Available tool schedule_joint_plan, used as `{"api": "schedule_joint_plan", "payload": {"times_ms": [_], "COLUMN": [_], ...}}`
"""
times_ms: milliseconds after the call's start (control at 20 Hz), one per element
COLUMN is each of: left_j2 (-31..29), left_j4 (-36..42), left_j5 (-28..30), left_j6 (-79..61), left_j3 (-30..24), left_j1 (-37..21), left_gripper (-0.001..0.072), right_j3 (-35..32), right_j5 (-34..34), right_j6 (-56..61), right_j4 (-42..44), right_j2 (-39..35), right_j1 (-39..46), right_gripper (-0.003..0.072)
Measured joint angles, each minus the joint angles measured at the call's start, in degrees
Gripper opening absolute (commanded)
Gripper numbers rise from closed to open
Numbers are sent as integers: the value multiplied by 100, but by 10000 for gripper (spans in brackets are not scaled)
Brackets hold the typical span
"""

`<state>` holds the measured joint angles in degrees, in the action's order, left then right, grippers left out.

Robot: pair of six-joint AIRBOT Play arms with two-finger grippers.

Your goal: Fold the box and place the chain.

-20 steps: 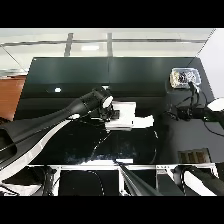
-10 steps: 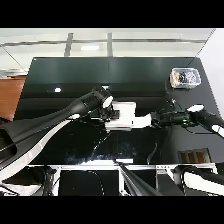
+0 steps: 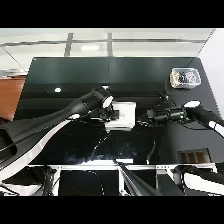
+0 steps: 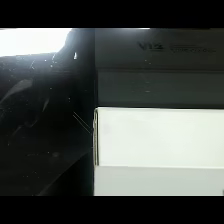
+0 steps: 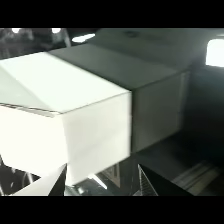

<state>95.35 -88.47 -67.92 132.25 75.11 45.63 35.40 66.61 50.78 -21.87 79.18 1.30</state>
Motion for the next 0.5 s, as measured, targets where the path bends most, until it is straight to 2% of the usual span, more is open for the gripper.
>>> {"api": "schedule_joint_plan", "payload": {"times_ms": [50,350,500], "left_j2": [0,0,0], "left_j4": [0,2,2], "left_j5": [0,13,17], "left_j6": [0,0,0], "left_j3": [0,0,0], "left_j1": [0,2,2], "left_gripper": [25,25,25], "right_j3": [48,308,538], "right_j5": [20,-232,-461], "right_j6": [2,164,575], "right_j4": [20,11,-411], "right_j2": [0,0,0], "right_j1": [-68,-566,-868], "right_gripper": [478,477,477]}}
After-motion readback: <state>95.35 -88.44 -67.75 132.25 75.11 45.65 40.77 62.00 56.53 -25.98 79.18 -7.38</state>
